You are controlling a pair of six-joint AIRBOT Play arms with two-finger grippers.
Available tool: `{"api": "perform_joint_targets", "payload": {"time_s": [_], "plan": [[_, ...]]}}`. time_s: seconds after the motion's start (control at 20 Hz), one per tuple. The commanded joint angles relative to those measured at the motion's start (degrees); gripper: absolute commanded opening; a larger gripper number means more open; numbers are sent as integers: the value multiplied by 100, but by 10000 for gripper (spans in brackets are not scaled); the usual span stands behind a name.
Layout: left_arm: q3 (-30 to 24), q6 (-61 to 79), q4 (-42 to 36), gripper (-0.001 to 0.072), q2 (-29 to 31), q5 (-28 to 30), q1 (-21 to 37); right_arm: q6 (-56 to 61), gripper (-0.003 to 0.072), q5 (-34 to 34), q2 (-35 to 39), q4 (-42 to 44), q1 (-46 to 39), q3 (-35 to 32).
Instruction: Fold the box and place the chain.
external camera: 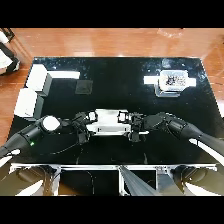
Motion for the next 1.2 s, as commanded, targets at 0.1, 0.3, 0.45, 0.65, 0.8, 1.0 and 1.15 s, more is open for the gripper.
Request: {"api": "perform_joint_targets", "payload": {"time_s": [0.1,0.3,0.45,0.65,0.8,1.0,1.15], "plan": [[4,236,-192,477,-4,-267,4,0,178,0,2,0,0,0],[4,234,-190,440,-4,-264,4,0,178,0,2,0,0,0],[4,234,-190,438,-4,-225,7,0,178,0,2,0,0,0],[4,234,-109,439,-4,-175,7,0,178,0,2,0,0,0],[4,232,-31,439,-4,-175,4,0,178,0,2,0,0,0],[7,234,-31,439,-4,-22,4,2,177,0,2,0,0,-2],[7,234,-42,425,-4,68,4,2,178,0,2,0,0,0]]}}
